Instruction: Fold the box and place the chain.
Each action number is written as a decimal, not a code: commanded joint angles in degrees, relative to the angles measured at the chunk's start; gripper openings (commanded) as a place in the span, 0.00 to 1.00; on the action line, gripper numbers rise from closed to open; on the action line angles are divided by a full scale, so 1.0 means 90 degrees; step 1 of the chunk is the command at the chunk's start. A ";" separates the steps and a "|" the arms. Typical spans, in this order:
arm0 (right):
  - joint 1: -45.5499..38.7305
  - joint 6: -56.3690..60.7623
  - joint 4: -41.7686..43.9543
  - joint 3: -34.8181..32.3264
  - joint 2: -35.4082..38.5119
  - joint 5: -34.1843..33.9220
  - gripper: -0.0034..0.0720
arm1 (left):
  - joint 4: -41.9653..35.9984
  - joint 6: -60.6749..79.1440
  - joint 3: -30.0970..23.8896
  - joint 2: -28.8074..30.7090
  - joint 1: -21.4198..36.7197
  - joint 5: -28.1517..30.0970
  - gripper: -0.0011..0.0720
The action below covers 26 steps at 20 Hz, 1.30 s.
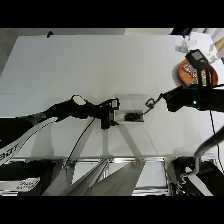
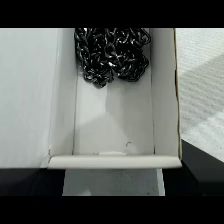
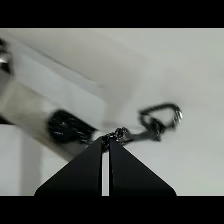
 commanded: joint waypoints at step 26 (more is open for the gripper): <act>0.2079 -0.2310 0.2652 -0.1112 -0.3191 -0.1860 0.35 | 0.0000 0.0002 0.0002 0.0005 -0.0005 0.0000 0.20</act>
